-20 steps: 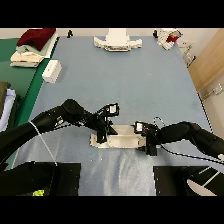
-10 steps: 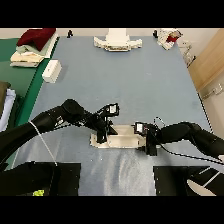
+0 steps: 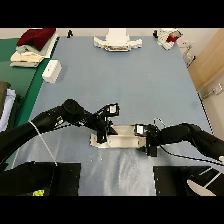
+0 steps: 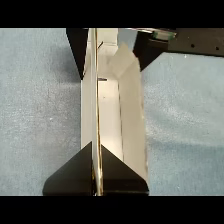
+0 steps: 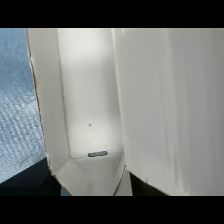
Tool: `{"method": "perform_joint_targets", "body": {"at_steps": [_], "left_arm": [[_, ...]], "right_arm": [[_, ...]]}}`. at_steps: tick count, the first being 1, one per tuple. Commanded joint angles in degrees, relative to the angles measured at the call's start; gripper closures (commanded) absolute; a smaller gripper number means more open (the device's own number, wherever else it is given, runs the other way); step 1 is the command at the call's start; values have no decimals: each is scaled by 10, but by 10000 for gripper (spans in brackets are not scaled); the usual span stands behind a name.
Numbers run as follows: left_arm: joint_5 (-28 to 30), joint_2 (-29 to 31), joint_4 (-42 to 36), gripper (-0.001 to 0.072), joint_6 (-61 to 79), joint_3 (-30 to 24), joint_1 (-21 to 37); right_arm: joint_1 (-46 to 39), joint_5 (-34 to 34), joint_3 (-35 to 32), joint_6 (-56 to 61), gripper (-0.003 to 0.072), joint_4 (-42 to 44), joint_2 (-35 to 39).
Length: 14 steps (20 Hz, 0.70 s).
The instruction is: Fold the box.
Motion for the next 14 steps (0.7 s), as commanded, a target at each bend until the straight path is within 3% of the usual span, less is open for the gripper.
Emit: {"method": "perform_joint_targets", "body": {"at_steps": [1, 6, 7, 10, 12, 14], "left_arm": [[0, 0, 0, 695, 0, 0, 1], [0, 0, 0, 695, 0, 0, 1], [0, 0, 0, 695, 0, 0, 1], [0, 0, 0, 695, 0, 0, 1], [0, 0, 0, 695, 0, 0, 1], [0, 0, 0, 695, 0, 0, 1]], "right_arm": [[2, 0, -1, -15, 164, 2, -5], [2, -1, -1, -15, 144, 2, -5], [2, -1, -1, -15, 75, 2, -5], [2, -2, -1, -15, 73, 4, 7], [2, -3, -1, -14, -7, 9, 15], [2, -2, -1, -13, -12, 11, 15]]}}
